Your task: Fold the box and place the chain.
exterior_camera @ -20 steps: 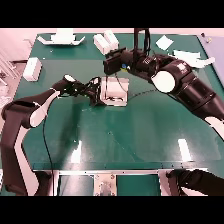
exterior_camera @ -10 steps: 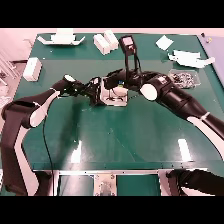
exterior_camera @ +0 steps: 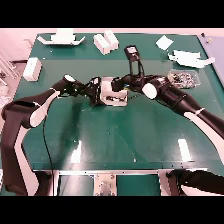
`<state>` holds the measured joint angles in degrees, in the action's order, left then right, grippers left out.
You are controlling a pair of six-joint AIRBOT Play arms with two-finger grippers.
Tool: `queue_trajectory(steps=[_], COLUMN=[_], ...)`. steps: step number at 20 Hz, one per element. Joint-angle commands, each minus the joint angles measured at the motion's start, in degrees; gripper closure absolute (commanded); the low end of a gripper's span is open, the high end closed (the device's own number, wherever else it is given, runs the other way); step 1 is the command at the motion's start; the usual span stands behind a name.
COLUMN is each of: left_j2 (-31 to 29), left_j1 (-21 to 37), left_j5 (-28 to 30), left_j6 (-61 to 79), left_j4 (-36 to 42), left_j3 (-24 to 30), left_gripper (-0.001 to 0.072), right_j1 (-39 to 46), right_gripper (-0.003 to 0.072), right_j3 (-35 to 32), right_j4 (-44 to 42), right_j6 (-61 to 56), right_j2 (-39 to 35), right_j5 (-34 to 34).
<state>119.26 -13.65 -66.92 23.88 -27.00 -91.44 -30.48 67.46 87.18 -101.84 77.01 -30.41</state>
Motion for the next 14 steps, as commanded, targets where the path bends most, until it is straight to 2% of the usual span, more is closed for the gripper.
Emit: queue_trajectory(steps=[1, 5, 8, 10, 12, 14], left_j2=[0.0, 0.0, 0.0, 0.0, 0.0, 0.0], left_j1=[0.0, 0.0, 0.0, 0.0, 0.0, 0.0], left_j5=[0.0, 0.0, 0.0, 0.0, 0.0, 0.0], left_j6=[0.0, 0.0, 0.0, 0.0, 0.0, 0.0], left_j4=[0.0, 0.0, 0.0, 0.0, 0.0, 0.0], left_j3=[0.0, 0.0, 0.0, 0.0, 0.0, 0.0], left_gripper=[0.0313, 0.0313, 0.0313, 0.0313, 0.0313, 0.0313], right_j1=[5.5, 17.3, 25.9, 32.2, 36.8, 38.6], right_gripper=[0.025, 0.0251, 0.0251, 0.0251, 0.0249, 0.0201], right_j3=[-1.4, -10.8, -18.1, -22.0, -23.6, -23.0], right_j4=[1.3, 2.9, 2.9, 2.8, 2.8, 2.0], right_j6=[-1.4, -6.7, -9.4, -15.9, -19.6, -19.6], right_j2=[-2.5, -4.4, -4.4, -4.0, -2.3, 0.6], right_j5=[-8.7, -3.9, 6.2, 14.0, 21.4, 24.6])
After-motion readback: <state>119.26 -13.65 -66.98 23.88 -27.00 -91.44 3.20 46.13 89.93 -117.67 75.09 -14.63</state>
